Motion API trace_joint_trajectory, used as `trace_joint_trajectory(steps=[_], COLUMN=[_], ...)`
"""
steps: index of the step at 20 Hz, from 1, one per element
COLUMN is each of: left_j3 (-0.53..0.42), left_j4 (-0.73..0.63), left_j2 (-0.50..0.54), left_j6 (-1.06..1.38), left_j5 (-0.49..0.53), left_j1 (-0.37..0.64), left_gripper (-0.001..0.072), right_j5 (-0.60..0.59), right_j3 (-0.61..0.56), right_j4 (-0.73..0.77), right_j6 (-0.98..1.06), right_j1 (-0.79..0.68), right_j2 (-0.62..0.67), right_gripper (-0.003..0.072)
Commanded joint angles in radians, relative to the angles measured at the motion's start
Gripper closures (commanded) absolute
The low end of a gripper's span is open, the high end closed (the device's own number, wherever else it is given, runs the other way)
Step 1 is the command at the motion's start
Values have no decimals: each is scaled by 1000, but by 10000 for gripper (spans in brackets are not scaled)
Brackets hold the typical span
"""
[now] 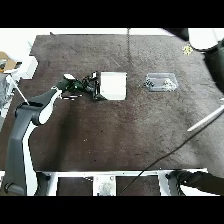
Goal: Fold the box and place the chain.
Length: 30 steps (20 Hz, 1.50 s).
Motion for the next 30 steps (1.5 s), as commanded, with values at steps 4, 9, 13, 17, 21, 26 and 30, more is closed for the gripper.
trace_joint_trajectory(steps=[4, 9, 13, 17, 21, 26, 30], left_j3=[0, 0, 0, 0, 0, 0, 0], left_j4=[0, 0, 0, 0, 0, 0, 0], left_j2=[0, 0, 0, 0, 0, 0, 0], left_j6=[0, 0, 0, 0, 0, 0, 0], left_j5=[0, 0, 0, 0, 0, 0, 0], left_j1=[0, 1, 1, 1, 1, 1, 1], left_gripper=[365, 365, 365, 365, 365, 365, 366], right_j5=[45, 11, 55, 241, 129, -26, -142], right_j3=[-137, -272, -276, -339, -606, -690, -654], right_j4=[30, 30, 30, 29, 31, 87, 214], right_j6=[104, 169, 185, 219, 333, 387, 379], right_j1=[23, 20, -21, -130, -317, -442, -423], right_j2=[-124, -224, -239, -159, -47, -127, -241], right_gripper=[687, 686, 312, 532, 509, 423, 423])
